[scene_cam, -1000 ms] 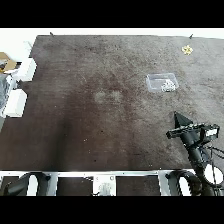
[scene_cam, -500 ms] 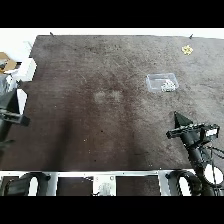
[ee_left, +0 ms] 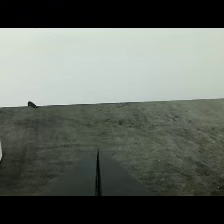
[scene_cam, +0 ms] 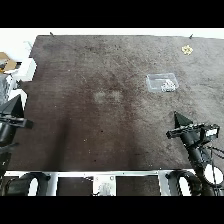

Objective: Fold the box and place the chain.

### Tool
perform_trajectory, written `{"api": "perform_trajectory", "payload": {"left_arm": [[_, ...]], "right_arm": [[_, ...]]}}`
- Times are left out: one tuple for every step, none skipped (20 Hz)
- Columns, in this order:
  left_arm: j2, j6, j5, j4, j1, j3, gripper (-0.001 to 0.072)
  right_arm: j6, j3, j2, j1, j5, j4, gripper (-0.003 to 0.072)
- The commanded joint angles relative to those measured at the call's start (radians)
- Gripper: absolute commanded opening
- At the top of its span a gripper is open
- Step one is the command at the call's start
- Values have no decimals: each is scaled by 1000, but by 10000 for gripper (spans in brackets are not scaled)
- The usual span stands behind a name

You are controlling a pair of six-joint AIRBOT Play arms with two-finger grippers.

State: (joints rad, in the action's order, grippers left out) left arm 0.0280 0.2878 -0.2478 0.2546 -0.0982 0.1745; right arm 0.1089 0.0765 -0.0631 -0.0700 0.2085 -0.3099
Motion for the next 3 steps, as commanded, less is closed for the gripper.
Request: {"api": "perform_trajectory", "payload": {"left_arm": [[4,2,67,-19,5,-5,3],[3,2,64,-19,5,-10,3],[3,2,64,-19,5,-21,4]], "right_arm": [[0,0,-1,0,0,0,0],[0,0,-1,0,0,0,0],[0,0,-1,0,0,0,0]]}}
